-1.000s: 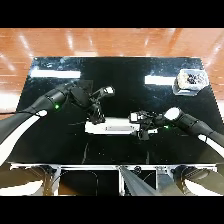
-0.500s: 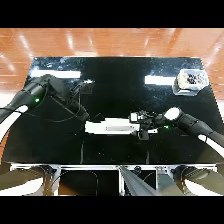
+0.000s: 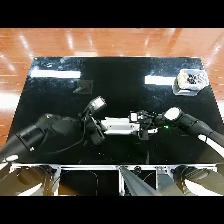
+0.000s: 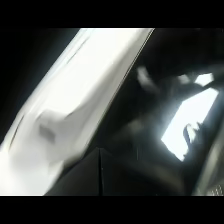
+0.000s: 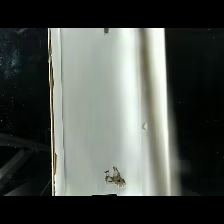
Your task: Fold the box and place the chain.
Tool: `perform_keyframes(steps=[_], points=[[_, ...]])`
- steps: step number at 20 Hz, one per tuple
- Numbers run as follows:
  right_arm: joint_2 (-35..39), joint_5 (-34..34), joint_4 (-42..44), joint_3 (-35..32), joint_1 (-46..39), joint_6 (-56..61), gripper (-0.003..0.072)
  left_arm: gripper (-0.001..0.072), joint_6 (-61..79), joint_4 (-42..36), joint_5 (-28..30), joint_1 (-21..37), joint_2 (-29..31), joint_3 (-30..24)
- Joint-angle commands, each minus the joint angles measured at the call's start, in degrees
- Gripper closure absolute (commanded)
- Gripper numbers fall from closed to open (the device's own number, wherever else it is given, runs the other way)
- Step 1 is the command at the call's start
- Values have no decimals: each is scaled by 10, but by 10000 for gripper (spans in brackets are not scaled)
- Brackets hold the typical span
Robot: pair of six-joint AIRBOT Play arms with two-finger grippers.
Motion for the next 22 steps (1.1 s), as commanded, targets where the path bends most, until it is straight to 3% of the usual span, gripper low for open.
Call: perform_keyframes(steps=[1, 5, 9, 22], points=[[0, 0, 0, 0, 0, 0, 136, 688, -14, -14, -256, -101, 13, -40], [0, 0, 0, 0, 0, 0, 136, 688, -35, -13, -431, -140, -26, -40], [0, 0, 0, 0, 0, 0, 136, 688, -88, -11, -519, -144, -69, -40], [0, 0, 0, 0, 0, 0, 136, 688, -132, -9, -529, -143, -133, -39]])
